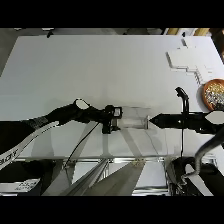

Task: Fold the box and place the chain.

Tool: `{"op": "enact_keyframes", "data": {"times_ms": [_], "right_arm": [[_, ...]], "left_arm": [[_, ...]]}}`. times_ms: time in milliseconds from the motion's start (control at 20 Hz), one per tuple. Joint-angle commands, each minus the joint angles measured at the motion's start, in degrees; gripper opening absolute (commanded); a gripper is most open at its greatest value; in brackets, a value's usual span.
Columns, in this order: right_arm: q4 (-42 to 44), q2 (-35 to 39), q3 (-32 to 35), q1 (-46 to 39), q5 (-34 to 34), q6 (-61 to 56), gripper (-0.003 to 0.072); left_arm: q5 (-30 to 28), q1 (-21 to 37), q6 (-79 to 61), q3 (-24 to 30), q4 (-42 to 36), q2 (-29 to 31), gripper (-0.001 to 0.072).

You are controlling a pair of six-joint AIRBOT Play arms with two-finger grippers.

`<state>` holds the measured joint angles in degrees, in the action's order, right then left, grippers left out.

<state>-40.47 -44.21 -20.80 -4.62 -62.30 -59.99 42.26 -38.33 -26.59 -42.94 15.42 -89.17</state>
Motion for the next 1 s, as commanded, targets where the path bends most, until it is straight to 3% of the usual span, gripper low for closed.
{"op": "enact_keyframes", "data": {"times_ms": [0, 150, 200, 350, 750, 850, 950], "right_arm": [[0.0, 0.0, 0.0, 0.0, -0.1, 1.6, 0.0203], [-0.3, 0.0, 0.0, 0.0, 0.0, 2.1, 0.0227], [-1.6, 0.0, 0.0, 0.0, 0.4, 2.0, 0.0289], [-7.3, 0.0, 0.0, 0.0, 2.0, -2.3, 0.0273], [-7.5, -0.2, -0.1, -5.4, 2.3, -4.5, 0.0263], [-8.0, -2.0, -0.1, -3.9, 2.1, -4.0, 0.0313], [-10.0, -4.6, -0.1, -2.1, 3.9, -4.0, 0.0420]], "left_arm": [[0.0, 0.0, 0.0, 0.0, 0.0, 0.0, 0.0311], [0.0, 0.0, 0.0, 0.0, 0.0, 0.0, 0.0311], [0.0, 0.0, 0.0, 0.0, 0.0, 0.0, 0.0311], [0.0, 0.0, 0.0, 0.0, 0.0, 0.0, 0.0311], [0.0, 0.0, 0.0, 0.0, 0.0, 0.0, 0.0311], [0.0, 0.0, 0.0, 0.0, 0.0, 0.0, 0.0311], [0.0, 0.0, 0.0, 0.0, 0.0, 0.0, 0.0311]]}}
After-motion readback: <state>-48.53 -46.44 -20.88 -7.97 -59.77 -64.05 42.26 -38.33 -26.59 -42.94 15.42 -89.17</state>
